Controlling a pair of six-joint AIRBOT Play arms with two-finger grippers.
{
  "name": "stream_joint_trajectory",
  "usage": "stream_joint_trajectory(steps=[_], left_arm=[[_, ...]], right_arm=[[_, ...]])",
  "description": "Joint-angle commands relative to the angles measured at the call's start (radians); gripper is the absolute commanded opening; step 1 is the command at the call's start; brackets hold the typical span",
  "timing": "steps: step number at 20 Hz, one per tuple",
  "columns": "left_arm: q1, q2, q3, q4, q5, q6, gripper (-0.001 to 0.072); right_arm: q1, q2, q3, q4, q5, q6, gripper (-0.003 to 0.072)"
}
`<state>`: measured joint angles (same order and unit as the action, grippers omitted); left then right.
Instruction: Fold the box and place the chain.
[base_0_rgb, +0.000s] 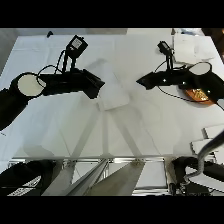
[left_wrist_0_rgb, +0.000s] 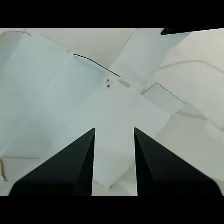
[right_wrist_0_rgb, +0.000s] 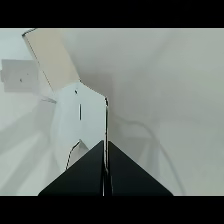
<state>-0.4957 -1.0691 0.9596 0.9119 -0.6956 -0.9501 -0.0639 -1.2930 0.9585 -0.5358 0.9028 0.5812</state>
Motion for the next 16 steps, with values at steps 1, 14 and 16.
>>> stream_joint_trajectory(steps=[1,14,16], left_arm=[[-0.001,0.000,0.000,0.000,0.000,0.000,0.0258],[-0.001,0.000,0.000,0.000,0.000,0.000,0.0258],[0.000,0.000,0.000,0.000,0.000,0.000,0.0258]], right_arm=[[0.023,0.054,-0.090,0.105,-0.167,-0.119,0.0013],[0.045,0.115,-0.526,0.806,-0.504,-0.668,0.0013],[0.084,0.080,-0.533,0.917,-0.504,-0.757,0.0013]])
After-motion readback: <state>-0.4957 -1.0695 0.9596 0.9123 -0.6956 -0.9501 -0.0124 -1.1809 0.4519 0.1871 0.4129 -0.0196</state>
